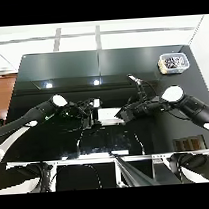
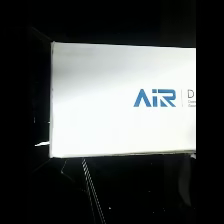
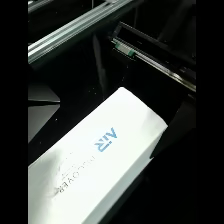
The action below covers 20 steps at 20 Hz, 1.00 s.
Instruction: Fold the box and place the chain.
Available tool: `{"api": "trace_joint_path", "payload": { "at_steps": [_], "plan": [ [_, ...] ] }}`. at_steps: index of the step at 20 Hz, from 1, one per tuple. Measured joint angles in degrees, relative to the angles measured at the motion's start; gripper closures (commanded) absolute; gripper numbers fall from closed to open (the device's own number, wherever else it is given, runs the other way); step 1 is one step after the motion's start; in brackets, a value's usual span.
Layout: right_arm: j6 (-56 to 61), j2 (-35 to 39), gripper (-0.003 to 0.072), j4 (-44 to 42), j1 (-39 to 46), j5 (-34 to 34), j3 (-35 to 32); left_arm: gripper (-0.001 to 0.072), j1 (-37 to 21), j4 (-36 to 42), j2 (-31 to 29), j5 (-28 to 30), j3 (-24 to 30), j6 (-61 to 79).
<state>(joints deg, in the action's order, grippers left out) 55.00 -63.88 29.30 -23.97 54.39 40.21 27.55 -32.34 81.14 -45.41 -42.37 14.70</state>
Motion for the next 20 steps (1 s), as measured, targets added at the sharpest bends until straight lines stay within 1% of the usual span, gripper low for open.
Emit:
{"api": "trace_joint_path", "payload": {
  "at_steps": [3, 7, 11, 14, 16, 18, 19, 20],
  "plan": [
    [3.72, -2.95, 0.0670, -0.42, -1.14, -2.58, -0.50, 0.0205, 0.00, 0.00, 0.00, 0.00, 0.00, 0.00],
    [5.42, -6.93, 0.0670, 0.15, -1.62, -3.93, -0.68, 0.0205, 0.00, 0.00, 0.00, 0.00, 0.00, 0.02],
    [5.99, -8.37, 0.0670, 0.31, -1.70, -4.13, -0.68, 0.0205, 0.00, -0.04, 0.00, -0.04, 0.00, 0.13],
    [6.16, -7.98, 0.0670, 1.14, -0.96, -3.37, -0.20, 0.0205, 0.00, 0.00, 0.00, -0.04, 0.00, 0.04],
    [6.29, -6.38, 0.0670, 2.19, 0.96, -1.16, 1.11, 0.0204, 0.00, 0.02, 0.00, -0.04, 0.00, -0.02],
    [6.29, -3.28, 0.0670, 1.73, 4.02, 2.60, 2.84, 0.0195, -0.04, 0.00, -0.02, -0.04, -0.04, -0.04],
    [6.29, -1.16, 0.0670, 1.75, 6.12, 4.81, 3.63, 0.0166, -0.04, -0.07, -0.11, 0.00, -0.11, -0.04],
    [6.27, 1.05, 0.0670, 1.64, 8.24, 6.25, 4.17, -0.0011, -0.02, -0.28, -0.39, 0.09, -0.15, -0.07]
  ]
}}
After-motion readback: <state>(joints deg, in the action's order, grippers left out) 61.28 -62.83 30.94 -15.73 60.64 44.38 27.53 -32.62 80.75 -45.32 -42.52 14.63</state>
